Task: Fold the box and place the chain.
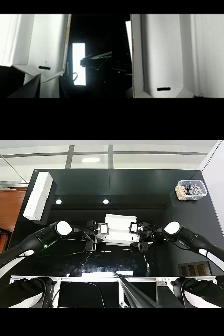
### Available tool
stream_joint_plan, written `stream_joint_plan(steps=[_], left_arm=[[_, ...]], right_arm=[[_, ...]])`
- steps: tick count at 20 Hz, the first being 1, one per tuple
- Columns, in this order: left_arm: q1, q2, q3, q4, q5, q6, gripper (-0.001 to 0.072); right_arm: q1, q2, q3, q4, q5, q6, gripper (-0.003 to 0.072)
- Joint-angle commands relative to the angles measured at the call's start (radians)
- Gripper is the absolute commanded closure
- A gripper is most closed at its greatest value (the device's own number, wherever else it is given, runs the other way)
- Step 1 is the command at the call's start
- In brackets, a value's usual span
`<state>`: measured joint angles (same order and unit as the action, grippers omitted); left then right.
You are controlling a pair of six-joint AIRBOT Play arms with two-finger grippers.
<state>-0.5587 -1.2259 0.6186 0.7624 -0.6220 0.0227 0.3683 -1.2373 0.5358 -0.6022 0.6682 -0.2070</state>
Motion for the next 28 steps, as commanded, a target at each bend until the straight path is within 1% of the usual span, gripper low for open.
stream_joint_plan(steps=[1, 4, 7, 8, 11, 22, 28], left_arm=[[0.0, 0.0, 0.001, 0.008, 0.013, 0.0, 0.0415], [0.0, 0.0, 0.002, 0.03, 0.006, -0.011, 0.0415], [0.0, 0.0, 0.024, 0.098, -0.043, -0.065, 0.0415], [0.001, 0.0, 0.031, 0.105, -0.043, -0.076, 0.0415], [0.002, -0.001, 0.039, 0.105, -0.031, -0.078, 0.0415], [0.012, -0.006, 0.039, 0.125, -0.039, -0.084, 0.0415], [0.028, -0.023, 0.039, 0.098, -0.04, -0.113, 0.0415]], right_arm=[[0.0, 0.001, 0.0, 0.0, 0.0, 0.0, 0.0248], [0.0, 0.001, 0.0, 0.0, 0.001, 0.0, 0.0247], [0.0, 0.001, 0.0, 0.0, 0.0, 0.0, 0.0248], [0.0, 0.001, 0.0, 0.0, 0.0, 0.0, 0.0248], [0.0, 0.001, 0.0, 0.0, 0.0, 0.0, 0.0247], [0.0, 0.001, 0.0, 0.0, 0.0, 0.0, 0.0248], [0.0, 0.001, 0.0, 0.0, 0.0, 0.0, 0.0248]])
